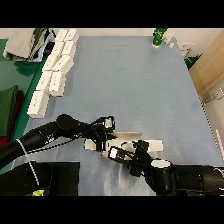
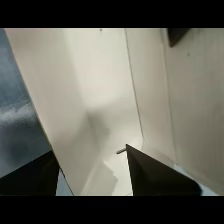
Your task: Fold the box.
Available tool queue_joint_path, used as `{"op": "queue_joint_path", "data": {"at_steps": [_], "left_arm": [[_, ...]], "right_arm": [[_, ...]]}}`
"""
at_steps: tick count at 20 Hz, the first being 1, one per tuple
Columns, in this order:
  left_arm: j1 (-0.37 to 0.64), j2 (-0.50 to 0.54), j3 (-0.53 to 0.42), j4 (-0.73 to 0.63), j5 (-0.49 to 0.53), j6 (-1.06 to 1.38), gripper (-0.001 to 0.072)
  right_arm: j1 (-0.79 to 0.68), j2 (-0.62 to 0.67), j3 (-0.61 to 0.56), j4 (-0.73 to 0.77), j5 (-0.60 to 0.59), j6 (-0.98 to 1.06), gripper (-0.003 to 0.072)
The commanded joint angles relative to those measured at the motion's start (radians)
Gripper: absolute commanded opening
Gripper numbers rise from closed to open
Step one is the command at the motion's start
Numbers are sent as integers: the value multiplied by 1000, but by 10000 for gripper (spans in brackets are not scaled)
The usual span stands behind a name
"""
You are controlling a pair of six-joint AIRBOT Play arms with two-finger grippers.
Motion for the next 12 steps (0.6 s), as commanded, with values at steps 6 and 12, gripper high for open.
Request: {"op": "queue_joint_path", "data": {"at_steps": [6, 12], "left_arm": [[0, 0, 1, 0, 0, 0, 13], [0, 0, 1, 0, 0, 0, 13]], "right_arm": [[2, 177, 2, -46, -165, 230, 720], [-63, 273, -50, -3, -143, 132, 720]]}}
